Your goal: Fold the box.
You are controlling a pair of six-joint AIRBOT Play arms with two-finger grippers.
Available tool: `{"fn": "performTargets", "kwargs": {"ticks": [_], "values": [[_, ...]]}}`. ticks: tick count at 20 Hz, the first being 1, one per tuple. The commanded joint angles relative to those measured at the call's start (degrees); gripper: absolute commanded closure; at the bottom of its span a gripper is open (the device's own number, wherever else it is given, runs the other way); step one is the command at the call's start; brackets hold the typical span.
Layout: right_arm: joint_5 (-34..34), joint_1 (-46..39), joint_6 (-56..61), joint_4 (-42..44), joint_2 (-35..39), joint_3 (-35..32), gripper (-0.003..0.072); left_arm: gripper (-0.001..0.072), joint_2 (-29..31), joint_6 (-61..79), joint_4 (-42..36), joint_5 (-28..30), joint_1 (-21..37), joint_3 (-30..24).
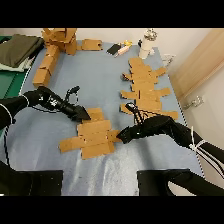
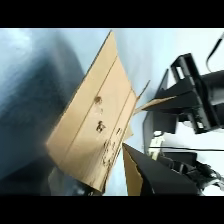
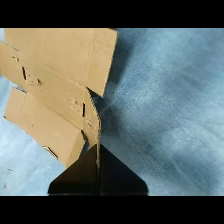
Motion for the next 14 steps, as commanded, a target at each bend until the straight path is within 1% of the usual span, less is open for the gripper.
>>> {"fn": "performTargets", "kwargs": {"ticks": [1, 2, 7, 11, 12, 13, 14], "values": [[0.2, 0.1, 0.1, -0.2, 0.0, 0.0, 0.0682, 0.0343, -1.1, 3.9, -4.0, -4.3, -0.5, 0.2], [0.2, 0.0, 0.1, -0.2, -0.1, 0.0, 0.0683, 0.0366, -1.1, 4.9, -4.0, -5.8, -0.3, 0.2], [0.2, 0.1, 0.7, -1.0, -0.1, 0.0, 0.0682, 0.0368, -1.1, 4.9, -3.6, -6.4, 1.2, 0.2], [0.4, 0.0, 1.1, -1.0, -0.1, 0.0, 0.0682, 0.0376, -1.1, 5.0, -3.5, -6.7, 1.0, 0.2], [0.5, 0.0, 1.1, -1.0, -0.1, 0.0, 0.0682, 0.0524, -1.2, 5.9, -3.5, -7.3, 0.9, 0.2], [0.5, 0.0, 1.1, -1.0, -0.1, 0.0, 0.0682, 0.0557, -1.2, 6.2, -3.5, -7.8, 0.7, 0.2], [0.5, 0.0, 1.1, -1.0, -0.1, 0.0, 0.0682, 0.0555, -1.3, 6.2, -3.5, -8.0, 0.6, 0.2]]}}
